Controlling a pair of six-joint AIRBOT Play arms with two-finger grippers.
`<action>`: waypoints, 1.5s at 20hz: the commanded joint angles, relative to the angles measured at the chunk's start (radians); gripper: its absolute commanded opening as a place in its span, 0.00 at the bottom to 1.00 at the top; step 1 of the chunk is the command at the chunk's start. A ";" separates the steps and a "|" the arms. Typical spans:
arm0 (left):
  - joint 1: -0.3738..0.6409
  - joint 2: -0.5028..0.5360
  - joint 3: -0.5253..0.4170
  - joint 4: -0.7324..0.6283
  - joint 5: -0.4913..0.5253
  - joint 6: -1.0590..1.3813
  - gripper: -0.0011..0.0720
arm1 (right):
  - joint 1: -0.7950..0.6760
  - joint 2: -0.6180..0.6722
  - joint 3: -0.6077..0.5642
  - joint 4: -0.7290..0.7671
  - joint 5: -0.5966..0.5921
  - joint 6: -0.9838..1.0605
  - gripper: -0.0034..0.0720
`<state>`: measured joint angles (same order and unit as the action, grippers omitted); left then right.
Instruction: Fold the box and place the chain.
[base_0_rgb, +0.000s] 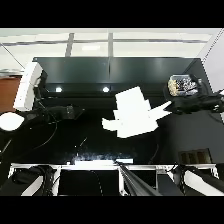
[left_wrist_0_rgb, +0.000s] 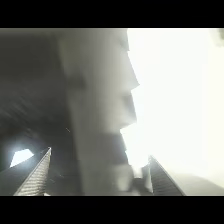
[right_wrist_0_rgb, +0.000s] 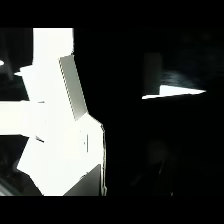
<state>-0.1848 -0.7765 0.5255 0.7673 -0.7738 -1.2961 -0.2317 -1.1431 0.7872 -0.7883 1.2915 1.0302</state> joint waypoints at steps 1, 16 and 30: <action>0.016 -0.153 0.000 -0.211 -0.047 0.124 0.96 | 0.233 0.222 -0.167 0.028 -0.275 0.084 0.08; 0.051 -0.825 0.185 -0.556 -0.462 0.710 0.96 | 0.433 0.324 -0.237 0.041 -0.290 0.172 0.08; -0.002 -0.952 0.315 -0.382 -0.703 0.949 0.67 | 0.433 0.324 -0.237 0.027 -0.283 0.178 0.08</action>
<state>-0.1768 -1.7226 0.8188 0.3218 -1.4708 -0.3569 0.2008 -0.8200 0.5510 -0.7567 1.0096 1.2076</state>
